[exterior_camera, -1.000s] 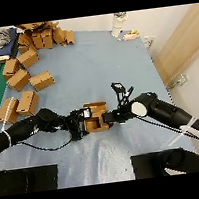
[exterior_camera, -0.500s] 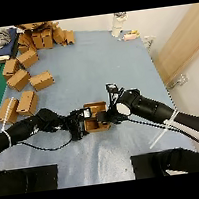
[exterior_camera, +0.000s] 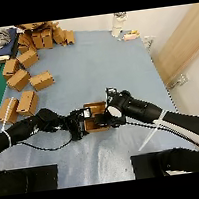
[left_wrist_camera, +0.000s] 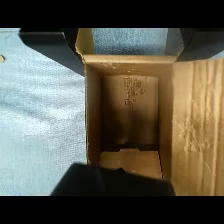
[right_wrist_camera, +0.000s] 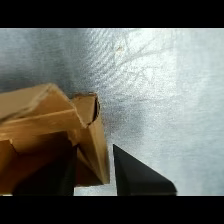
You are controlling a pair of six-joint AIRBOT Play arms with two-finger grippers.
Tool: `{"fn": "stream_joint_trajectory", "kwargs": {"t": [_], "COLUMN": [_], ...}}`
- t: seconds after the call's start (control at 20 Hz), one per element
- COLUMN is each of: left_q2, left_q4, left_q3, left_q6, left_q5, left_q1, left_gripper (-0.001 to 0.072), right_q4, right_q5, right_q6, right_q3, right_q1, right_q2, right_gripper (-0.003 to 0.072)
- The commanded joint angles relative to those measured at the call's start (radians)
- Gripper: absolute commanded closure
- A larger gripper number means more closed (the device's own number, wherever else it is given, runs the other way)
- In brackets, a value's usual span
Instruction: Fold the box.
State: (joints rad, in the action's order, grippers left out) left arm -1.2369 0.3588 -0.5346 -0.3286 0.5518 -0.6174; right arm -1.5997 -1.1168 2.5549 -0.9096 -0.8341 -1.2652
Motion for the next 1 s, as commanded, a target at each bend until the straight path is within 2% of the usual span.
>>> {"fn": "stream_joint_trajectory", "kwargs": {"t": [0.0,0.55,0.85,0.9,0.95], "left_q2": [0.001,0.000,0.000,0.000,0.001], "left_q4": [0.000,0.000,0.000,0.000,0.000], "left_q3": [0.000,0.000,0.000,0.000,0.000], "left_q6": [0.000,0.000,0.000,0.000,0.000], "left_q5": [0.000,0.000,0.000,0.000,0.000], "left_q1": [0.001,0.001,0.001,0.001,0.001], "left_gripper": [0.0247,0.0247,0.0247,0.0247,0.0247], "right_q4": [-0.031,-0.028,-0.077,-0.088,-0.097], "right_q5": [-0.044,-0.054,-0.054,-0.053,-0.053], "right_q6": [0.048,0.035,0.035,0.035,0.035], "right_q3": [-0.046,-0.060,-0.059,-0.059,-0.059], "right_q1": [-0.022,-0.022,-0.021,-0.021,-0.021], "right_q2": [-0.041,-0.114,-0.117,-0.119,-0.119], "right_gripper": [0.0356,0.0356,0.0356,0.0406,0.0417]}}
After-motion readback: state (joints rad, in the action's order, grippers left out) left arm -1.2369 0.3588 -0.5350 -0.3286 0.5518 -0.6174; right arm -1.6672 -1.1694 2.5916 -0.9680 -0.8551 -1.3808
